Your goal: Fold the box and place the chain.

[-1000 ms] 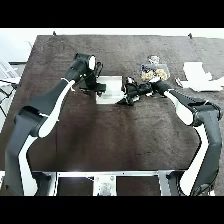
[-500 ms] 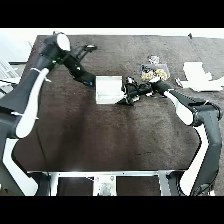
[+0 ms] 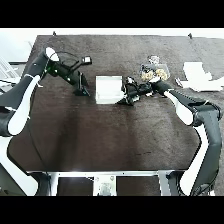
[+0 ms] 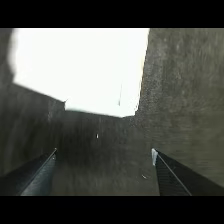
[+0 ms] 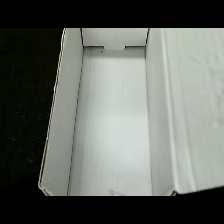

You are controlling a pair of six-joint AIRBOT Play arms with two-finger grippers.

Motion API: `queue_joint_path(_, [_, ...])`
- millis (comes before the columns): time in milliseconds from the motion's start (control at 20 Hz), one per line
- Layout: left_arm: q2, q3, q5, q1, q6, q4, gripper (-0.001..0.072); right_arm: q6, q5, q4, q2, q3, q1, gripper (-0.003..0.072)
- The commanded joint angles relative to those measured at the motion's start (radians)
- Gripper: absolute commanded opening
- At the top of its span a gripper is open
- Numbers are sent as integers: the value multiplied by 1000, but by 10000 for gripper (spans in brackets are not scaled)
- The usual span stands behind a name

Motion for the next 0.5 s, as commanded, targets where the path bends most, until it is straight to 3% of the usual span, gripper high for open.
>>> queue_joint_path(0, [1, -147, 151, 6, 328, -111, 720, 0, 0, 0, 0, 0, 0, 591])
queue_joint_path(250, [0, -262, 262, 6, 444, -309, 720, 0, 0, 0, 0, 0, 1, 591])
queue_joint_path(450, [-14, -270, 319, 6, 469, -298, 720, 0, 0, 0, 0, 0, 1, 591])
